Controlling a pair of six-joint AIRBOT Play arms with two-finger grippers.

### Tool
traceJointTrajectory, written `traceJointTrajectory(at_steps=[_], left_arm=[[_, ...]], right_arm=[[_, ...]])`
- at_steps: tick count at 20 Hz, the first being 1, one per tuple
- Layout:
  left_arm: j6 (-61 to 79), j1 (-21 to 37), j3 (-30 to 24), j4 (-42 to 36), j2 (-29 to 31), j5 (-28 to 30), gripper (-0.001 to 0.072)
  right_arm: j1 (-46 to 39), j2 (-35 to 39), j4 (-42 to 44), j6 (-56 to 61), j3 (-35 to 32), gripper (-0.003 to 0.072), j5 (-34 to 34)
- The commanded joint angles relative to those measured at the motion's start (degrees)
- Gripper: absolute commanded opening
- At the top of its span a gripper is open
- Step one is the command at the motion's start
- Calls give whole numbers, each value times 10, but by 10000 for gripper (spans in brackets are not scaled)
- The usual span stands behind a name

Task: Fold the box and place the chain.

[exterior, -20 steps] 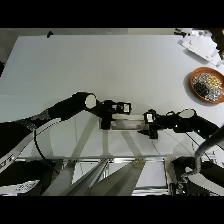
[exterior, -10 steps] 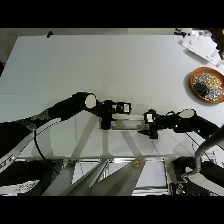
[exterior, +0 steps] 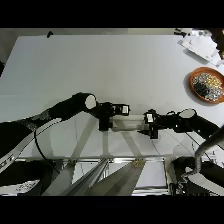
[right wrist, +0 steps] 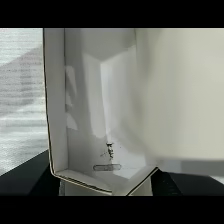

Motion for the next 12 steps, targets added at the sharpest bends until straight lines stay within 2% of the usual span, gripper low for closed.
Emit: traceJointTrajectory(at_steps=[1, 4, 6, 9, 10, 12], left_arm=[[-9, 2, 1, -6, 28, -13, 523], [-10, 17, 1, 12, 72, -30, 546], [-35, 38, 1, 33, 101, -52, 701], [-100, 87, 1, 70, 150, -106, 704], [-116, 104, 1, 70, 165, -133, 684], [-114, 131, 1, 41, 195, -229, 163]], right_arm=[[0, 0, 0, 0, 0, 438, 1], [0, 0, 0, 0, 0, 438, 1], [0, 0, 0, 0, 0, 438, 1], [0, 0, 0, 0, 0, 438, 1], [0, 0, 0, 0, 0, 438, 1], [0, 0, 0, 0, 0, 438, 1]])
